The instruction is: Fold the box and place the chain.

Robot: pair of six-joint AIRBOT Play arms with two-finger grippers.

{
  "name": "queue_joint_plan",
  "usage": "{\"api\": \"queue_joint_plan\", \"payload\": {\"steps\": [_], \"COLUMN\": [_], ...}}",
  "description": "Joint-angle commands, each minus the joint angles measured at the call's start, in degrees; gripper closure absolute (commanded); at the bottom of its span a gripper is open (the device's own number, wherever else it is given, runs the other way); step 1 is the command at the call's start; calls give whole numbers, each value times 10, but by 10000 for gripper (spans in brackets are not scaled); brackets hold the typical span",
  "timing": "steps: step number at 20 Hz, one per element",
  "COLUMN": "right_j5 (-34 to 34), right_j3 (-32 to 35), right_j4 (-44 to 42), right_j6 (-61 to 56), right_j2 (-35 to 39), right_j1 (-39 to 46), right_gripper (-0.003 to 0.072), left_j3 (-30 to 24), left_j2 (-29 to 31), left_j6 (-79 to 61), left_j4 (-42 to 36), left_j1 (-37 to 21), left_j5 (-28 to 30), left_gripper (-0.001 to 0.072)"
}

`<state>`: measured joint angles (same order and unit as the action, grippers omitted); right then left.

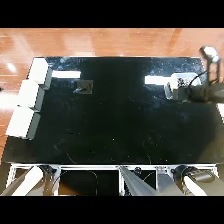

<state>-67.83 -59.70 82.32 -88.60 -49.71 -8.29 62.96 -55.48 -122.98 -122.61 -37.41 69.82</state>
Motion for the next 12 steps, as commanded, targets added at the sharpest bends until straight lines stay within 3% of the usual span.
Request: {"api": "queue_joint_plan", "payload": {"steps": [1, 4, 8, 10, 12], "right_j5": [-46, -92, -89, -92, -80], "right_j3": [-96, -107, -56, -6, 31], "right_j4": [18, 42, 82, 83, 84], "right_j6": [1, -12, -80, -81, -80], "right_j2": [-23, -51, -57, -57, -57], "right_j1": [0, 5, 58, 76, 79], "right_gripper": [657, 657, 657, 657, 657], "left_j3": [10, 9, -10, -39, -65], "left_j2": [60, 51, -17, -54, -78], "left_j6": [35, 133, 386, 447, 478], "left_j4": [-69, -6, 296, 338, 334], "left_j1": [138, 334, 587, 651, 671], "left_j5": [-31, -47, -56, -65, -96], "left_gripper": [687, 688, 687, 687, 687]}}
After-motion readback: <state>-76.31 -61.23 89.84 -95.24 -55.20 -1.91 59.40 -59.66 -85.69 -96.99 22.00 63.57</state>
